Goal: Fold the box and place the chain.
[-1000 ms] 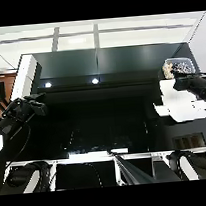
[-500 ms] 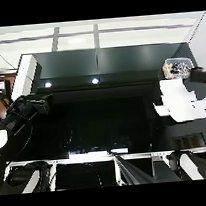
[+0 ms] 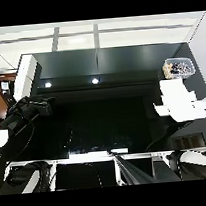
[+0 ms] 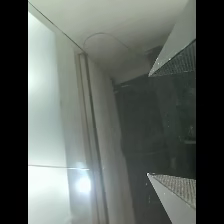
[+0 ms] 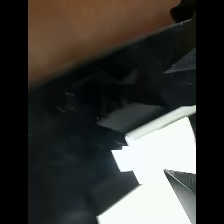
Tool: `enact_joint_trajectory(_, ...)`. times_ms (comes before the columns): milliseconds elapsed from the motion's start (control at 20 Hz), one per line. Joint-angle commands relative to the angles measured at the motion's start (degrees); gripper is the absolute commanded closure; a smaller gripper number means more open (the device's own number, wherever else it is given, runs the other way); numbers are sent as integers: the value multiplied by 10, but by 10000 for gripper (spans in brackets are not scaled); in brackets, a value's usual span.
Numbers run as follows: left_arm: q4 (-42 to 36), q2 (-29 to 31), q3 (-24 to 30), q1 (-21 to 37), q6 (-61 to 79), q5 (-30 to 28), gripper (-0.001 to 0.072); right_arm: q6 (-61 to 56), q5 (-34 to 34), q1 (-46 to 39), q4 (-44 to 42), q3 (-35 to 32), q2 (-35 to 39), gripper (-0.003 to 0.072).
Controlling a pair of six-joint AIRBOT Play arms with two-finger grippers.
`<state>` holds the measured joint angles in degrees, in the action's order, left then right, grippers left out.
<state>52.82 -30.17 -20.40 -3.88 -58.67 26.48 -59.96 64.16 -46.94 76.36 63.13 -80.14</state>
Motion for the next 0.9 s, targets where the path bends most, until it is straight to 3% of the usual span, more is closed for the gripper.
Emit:
enact_joint_trajectory(0, 0, 0, 0, 0, 0, 11, 0, 103, 24, 7, 6, 22, -33, -34)
enact_joint_trajectory(100, 0, 0, 0, 0, 0, 11, 0, 136, 5, 17, 6, 22, -36, -24)
enact_joint_trajectory(150, 0, 0, 0, 0, 0, 12, 0, 142, 7, 21, 8, 22, -39, 186)
enact_joint_trajectory(200, 0, 0, 0, 0, 0, 12, 0, 143, 7, 21, 8, 22, -41, 261)
enact_joint_trajectory(250, 0, 0, 0, 0, 0, 12, 0, 144, 0, 21, 8, 22, -40, 438)
enact_joint_trajectory(300, 0, 0, 0, 0, 0, 13, 0, 144, 3, 21, 7, 23, -40, 671)
enact_joint_trajectory(500, 0, 0, 0, 0, 0, 13, 0, 143, 69, 21, -40, 24, -37, 677)
enact_joint_trajectory(700, 0, 0, 0, 0, 0, 13, 0, 121, 174, 24, -204, 20, -29, 677)
enact_joint_trajectory(850, 0, 0, 0, 0, 0, 18, 0, 127, 188, 60, -307, -49, 18, 677)
